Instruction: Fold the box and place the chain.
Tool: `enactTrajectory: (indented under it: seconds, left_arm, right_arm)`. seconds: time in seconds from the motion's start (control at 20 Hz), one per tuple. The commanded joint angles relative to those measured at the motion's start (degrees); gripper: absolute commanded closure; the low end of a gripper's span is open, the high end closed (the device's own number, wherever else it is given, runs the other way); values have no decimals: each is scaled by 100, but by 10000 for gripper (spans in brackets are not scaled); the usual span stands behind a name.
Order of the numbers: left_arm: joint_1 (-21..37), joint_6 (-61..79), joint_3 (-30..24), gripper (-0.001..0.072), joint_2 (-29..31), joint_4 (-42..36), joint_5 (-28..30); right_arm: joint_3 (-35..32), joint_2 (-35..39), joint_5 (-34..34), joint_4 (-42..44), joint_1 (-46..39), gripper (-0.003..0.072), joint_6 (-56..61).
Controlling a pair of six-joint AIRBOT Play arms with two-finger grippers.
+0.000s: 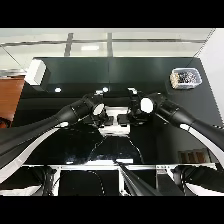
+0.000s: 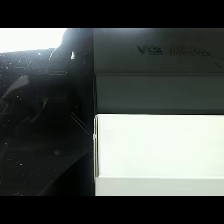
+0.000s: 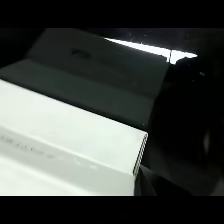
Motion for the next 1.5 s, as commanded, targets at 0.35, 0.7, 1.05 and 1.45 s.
enactTrajectory:
  seconds: [0.35,0.7,1.05,1.45]
  left_arm:
    - [4,0,2,679,-4,0,20]
    - [4,0,2,679,-4,0,15]
    - [4,0,2,679,-4,2,-4]
    - [4,0,2,679,-4,4,0]
  right_arm:
    - [249,-321,507,-1259,514,207,1637]
    - [251,-402,461,-1604,717,286,2319]
    - [439,-614,487,-1572,715,520,2332]
    - [455,-614,675,-1541,713,413,2332]
